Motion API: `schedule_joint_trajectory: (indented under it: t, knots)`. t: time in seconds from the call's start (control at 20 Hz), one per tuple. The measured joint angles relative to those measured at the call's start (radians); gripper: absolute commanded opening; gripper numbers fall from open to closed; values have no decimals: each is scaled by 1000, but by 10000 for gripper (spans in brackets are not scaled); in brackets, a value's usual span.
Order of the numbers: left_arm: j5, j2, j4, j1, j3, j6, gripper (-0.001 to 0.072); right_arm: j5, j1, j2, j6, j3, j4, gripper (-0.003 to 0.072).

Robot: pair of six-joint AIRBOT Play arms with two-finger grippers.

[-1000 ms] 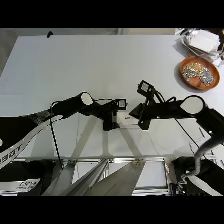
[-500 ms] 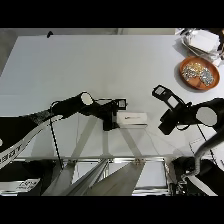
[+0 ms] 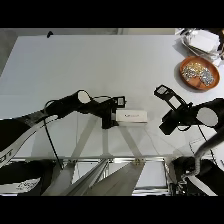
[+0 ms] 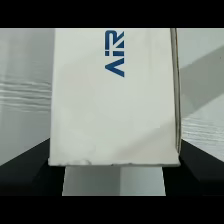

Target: Fold the box and place the chain.

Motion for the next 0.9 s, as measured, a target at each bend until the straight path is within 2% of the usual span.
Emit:
schedule_joint_trajectory:
  t: [0.25,0.55,0.7,0.9]
  knots:
    - [0,188,109,123,0,-170,2,-3,0,0,3,0,3,12]
    - [-28,428,390,391,0,-524,1,-5,0,0,3,0,4,12]
    - [-56,493,479,559,0,-664,1,-8,0,0,3,0,5,12]
    - [-88,522,536,761,-33,-764,1,-21,0,0,3,0,5,12]
